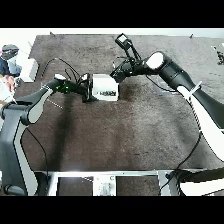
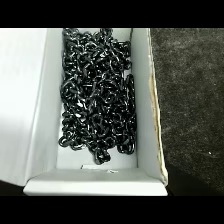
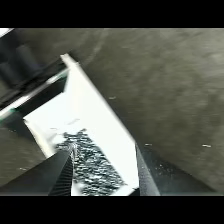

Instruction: Fold the box and place the chain.

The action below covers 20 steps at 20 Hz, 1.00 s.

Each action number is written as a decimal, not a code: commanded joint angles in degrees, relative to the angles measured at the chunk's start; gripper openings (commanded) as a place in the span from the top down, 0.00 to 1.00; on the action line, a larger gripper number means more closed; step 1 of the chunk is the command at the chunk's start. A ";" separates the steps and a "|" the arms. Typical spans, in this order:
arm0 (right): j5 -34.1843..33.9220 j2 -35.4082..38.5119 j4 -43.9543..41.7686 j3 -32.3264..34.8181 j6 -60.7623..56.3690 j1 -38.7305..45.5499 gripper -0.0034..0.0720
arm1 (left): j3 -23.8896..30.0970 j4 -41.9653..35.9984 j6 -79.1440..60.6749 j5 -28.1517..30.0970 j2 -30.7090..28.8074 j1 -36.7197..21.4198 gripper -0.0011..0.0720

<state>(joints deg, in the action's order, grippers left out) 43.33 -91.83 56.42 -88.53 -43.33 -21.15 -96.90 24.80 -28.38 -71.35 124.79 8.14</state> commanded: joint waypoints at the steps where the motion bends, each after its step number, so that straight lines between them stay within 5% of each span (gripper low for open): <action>1: -3.63 1.66 2.25 -0.63 -0.24 2.16 0.49 | 0.02 0.00 0.00 0.00 0.02 -0.02 0.67; 3: -2.69 1.09 -0.09 -1.40 -0.17 4.98 0.66 | 0.02 0.00 0.00 0.00 0.04 -0.02 0.67; 5: 2.97 -2.23 -6.21 -4.44 3.78 8.13 0.66 | 0.00 0.00 0.00 0.02 0.02 -0.02 0.67; 8: 6.05 -8.31 -17.57 -8.07 11.17 11.45 0.91 | 0.02 0.00 0.00 0.00 0.04 -0.02 0.67; 20: 21.57 -19.15 -30.29 -9.57 30.53 11.85 0.87 | 0.00 0.02 0.00 0.00 0.02 -0.02 0.67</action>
